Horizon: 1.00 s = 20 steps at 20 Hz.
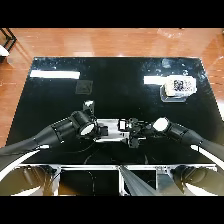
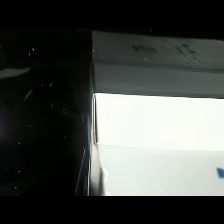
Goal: Fold the box and place the chain.
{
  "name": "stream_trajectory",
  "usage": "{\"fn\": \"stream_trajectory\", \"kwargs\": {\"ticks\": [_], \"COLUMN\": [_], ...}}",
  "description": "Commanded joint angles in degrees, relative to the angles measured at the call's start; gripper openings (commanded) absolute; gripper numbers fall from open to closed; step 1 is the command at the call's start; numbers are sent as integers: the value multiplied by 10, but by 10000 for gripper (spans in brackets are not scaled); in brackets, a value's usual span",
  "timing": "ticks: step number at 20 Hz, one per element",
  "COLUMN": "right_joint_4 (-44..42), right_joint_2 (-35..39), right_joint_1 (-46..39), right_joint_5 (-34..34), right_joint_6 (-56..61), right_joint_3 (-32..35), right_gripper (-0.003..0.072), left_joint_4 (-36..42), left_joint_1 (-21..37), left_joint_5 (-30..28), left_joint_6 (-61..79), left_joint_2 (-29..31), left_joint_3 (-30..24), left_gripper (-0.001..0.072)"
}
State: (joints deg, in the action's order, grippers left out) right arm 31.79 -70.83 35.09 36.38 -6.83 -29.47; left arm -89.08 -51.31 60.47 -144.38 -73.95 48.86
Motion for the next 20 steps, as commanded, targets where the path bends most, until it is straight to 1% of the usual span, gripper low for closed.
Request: {"fn": "stream_trajectory", "kwargs": {"ticks": [1, 3, 8, 20], "right_joint_4": [0, 0, 0, 0], "right_joint_2": [0, 0, 0, 0], "right_joint_1": [0, 0, 0, 0], "right_joint_5": [0, 0, 0, 0], "right_joint_6": [0, 0, 0, 0], "right_joint_3": [0, 0, 0, 0], "right_gripper": [306, 306, 306, 306], "left_joint_4": [-1, -1, -5, -4], "left_joint_1": [0, 0, 0, 0], "left_joint_5": [-2, -4, -24, -22], "left_joint_6": [7, 7, 6, 6], "left_joint_2": [-12, -12, -13, -26], "left_joint_3": [3, 3, 3, 3], "left_gripper": [285, 298, 300, 296]}}
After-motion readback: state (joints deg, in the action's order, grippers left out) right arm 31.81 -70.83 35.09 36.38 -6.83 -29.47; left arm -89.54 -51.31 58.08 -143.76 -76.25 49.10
